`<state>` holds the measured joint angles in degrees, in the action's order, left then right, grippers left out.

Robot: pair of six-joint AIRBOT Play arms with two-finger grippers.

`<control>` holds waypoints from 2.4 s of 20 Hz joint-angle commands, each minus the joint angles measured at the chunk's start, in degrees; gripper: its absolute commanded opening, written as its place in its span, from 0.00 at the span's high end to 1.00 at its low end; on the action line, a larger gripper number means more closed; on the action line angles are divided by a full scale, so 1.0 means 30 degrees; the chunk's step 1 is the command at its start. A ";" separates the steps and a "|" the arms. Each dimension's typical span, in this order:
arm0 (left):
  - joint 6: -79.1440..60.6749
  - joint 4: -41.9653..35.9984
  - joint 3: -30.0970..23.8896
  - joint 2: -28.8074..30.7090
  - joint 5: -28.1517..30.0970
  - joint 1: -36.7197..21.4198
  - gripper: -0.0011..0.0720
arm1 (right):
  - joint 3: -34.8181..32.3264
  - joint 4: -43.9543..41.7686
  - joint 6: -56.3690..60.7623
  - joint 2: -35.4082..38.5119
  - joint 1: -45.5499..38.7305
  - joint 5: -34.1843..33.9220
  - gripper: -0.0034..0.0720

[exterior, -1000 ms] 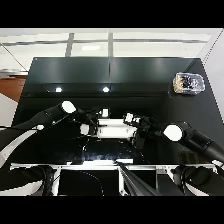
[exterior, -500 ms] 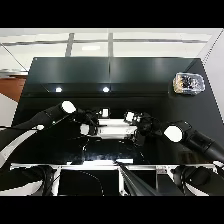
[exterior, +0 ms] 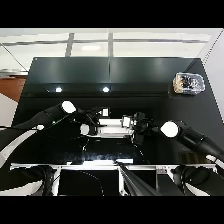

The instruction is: Fold the box and place the chain.

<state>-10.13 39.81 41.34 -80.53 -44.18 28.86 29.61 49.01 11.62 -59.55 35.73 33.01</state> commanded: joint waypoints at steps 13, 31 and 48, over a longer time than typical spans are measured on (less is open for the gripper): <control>0.0044 0.0007 -0.0007 0.0015 0.0073 0.0015 0.95 | 0.0007 -0.4677 -0.6980 -0.2798 -0.2244 0.1654 0.02; 0.0044 0.0007 -0.0007 0.0007 0.0182 0.0022 0.95 | 0.0007 -0.5668 -0.7373 -0.3774 -0.2390 0.1909 0.02; 0.0044 0.0015 -0.0007 0.0007 0.0211 0.0015 0.95 | 0.0007 -0.4750 -0.6382 -0.3752 -0.2390 0.1843 0.02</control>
<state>-9.98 39.83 41.36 -80.53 -43.55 28.88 29.65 34.00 -7.90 -70.83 28.60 37.82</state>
